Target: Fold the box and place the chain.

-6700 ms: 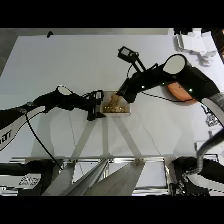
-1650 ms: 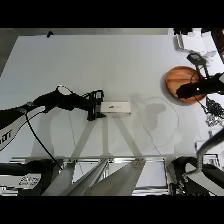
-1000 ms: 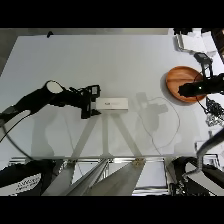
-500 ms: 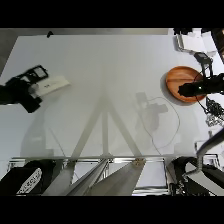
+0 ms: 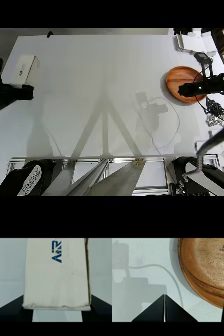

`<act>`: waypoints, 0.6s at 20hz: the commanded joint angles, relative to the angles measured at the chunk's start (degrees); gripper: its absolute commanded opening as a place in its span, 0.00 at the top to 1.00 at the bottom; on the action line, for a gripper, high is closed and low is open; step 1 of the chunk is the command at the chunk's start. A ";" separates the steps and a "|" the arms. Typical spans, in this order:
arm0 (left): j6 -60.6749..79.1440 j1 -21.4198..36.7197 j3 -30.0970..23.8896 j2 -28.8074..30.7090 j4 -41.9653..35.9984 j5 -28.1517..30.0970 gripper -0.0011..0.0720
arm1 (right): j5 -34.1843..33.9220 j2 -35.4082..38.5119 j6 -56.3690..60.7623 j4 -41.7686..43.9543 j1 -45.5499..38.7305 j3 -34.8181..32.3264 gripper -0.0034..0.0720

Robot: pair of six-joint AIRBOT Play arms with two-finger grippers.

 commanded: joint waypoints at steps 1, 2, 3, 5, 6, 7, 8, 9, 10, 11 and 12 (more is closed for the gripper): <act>-3.30 0.61 -8.70 -2.62 3.74 8.85 0.98 | 0.02 0.02 0.00 0.02 -0.02 0.02 0.93; -3.30 0.61 -9.42 -4.17 5.07 8.68 0.97 | 0.02 0.02 0.00 0.02 -0.02 0.02 0.93; -3.30 0.61 -9.44 -5.95 6.16 8.31 0.88 | 0.04 0.02 0.00 0.02 -0.02 0.02 0.93; -3.32 0.66 -9.44 -8.50 6.73 8.57 0.49 | 0.02 0.04 0.00 0.02 -0.02 0.02 0.93; -3.30 0.66 -9.44 -9.29 6.73 8.61 0.39 | 0.02 0.02 0.00 0.02 -0.02 0.02 0.93; -3.30 0.66 -9.42 -9.62 6.73 8.59 0.24 | 0.02 0.02 0.00 0.02 -0.02 0.02 0.93; -3.30 0.66 -9.40 -9.53 6.75 8.55 0.09 | 0.02 0.02 0.00 0.02 -0.02 0.02 0.93; -3.32 0.66 -9.35 -9.22 6.73 8.50 0.02 | 0.02 0.02 0.00 0.02 -0.02 0.02 0.93; -3.32 0.66 -9.35 -8.46 6.73 8.41 0.01 | 0.02 0.04 0.00 0.02 -0.02 0.02 0.93; -3.30 0.66 -9.35 -7.54 6.73 8.20 0.01 | 0.02 0.04 0.00 0.02 -0.02 0.02 0.93; -3.32 0.66 -9.35 -6.10 6.73 7.87 0.01 | 0.02 0.02 0.00 0.02 -0.02 0.02 0.93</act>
